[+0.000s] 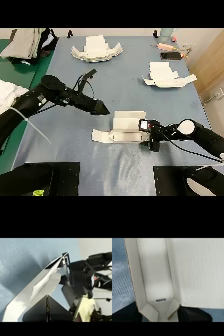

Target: Fold the box.

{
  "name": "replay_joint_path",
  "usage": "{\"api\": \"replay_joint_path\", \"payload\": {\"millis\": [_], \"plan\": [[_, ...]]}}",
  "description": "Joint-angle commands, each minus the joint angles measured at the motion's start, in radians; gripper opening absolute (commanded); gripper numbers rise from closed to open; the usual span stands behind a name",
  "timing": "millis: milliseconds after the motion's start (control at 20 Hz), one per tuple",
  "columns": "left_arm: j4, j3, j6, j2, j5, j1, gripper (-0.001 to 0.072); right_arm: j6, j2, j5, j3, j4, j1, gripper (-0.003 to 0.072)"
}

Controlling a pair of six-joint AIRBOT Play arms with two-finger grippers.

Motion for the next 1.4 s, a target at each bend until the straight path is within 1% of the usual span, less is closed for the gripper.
{"api": "replay_joint_path", "payload": {"millis": [0, 150, 350, 400, 500, 550, 600, 650, 700, 750, 800, 900, 1050, 1100, 1250, 1350], "plan": [[0.135, -0.007, 0.065, 0.087, -0.05, 0.041, 0.0016, 0.0, 0.001, 0.003, 0.001, 0.0, 0.0, 0.0513], [0.142, -0.068, 0.229, 0.167, -0.033, 0.04, 0.0015, 0.0, 0.001, 0.003, 0.001, 0.0, 0.0, 0.0513], [0.158, -0.146, 0.551, 0.272, -0.015, 0.026, 0.0015, 0.0, 0.001, 0.002, 0.001, 0.0, 0.0, 0.0513], [0.183, -0.159, 0.594, 0.294, 0.014, 0.005, 0.0016, 0.0, 0.001, 0.003, 0.001, 0.0, 0.0, 0.0512], [0.19, -0.193, 0.675, 0.311, 0.059, -0.002, 0.002, 0.0, 0.001, 0.003, 0.001, 0.0, 0.0, 0.0513], [0.19, -0.216, 0.729, 0.307, 0.075, -0.002, 0.0196, 0.0, 0.001, 0.003, 0.001, 0.0, 0.0, 0.0513], [0.182, -0.245, 0.76, 0.301, 0.116, -0.003, 0.0504, 0.0, 0.001, 0.002, 0.001, 0.0, 0.0, 0.0513], [0.18, -0.278, 0.795, 0.295, 0.166, -0.003, 0.0637, 0.0, 0.001, 0.003, 0.001, 0.0, 0.0, 0.0512], [0.18, -0.31, 0.85, 0.287, 0.208, -0.003, 0.0663, 0.0, 0.001, 0.003, 0.001, 0.0, 0.0, 0.0513], [0.18, -0.335, 0.903, 0.279, 0.233, -0.003, 0.0663, 0.0, 0.001, 0.002, 0.001, 0.0, 0.0, 0.0513], [0.18, -0.353, 0.943, 0.269, 0.248, -0.012, 0.0664, 0.0, 0.001, 0.003, 0.001, 0.0, 0.0, 0.0513], [0.157, -0.371, 1.005, 0.243, 0.275, -0.056, 0.07, 0.0, 0.001, 0.002, 0.001, 0.0, 0.0, 0.0513], [0.045, -0.379, 1.111, 0.188, 0.351, -0.138, 0.0701, 0.0, 0.001, 0.003, 0.001, 0.0, 0.0, 0.0513], [0.029, -0.379, 1.115, 0.166, 0.377, -0.164, 0.0701, 0.0, 0.001, 0.003, 0.001, 0.0, 0.0, 0.0513], [0.026, -0.379, 1.115, 0.116, 0.411, -0.212, 0.07, 0.0, 0.001, 0.003, 0.001, 0.0, 0.0, 0.0513], [0.026, -0.378, 1.115, 0.093, 0.413, -0.241, 0.0699, 0.0, 0.001, 0.002, 0.001, 0.0, 0.0, 0.0513]]}}
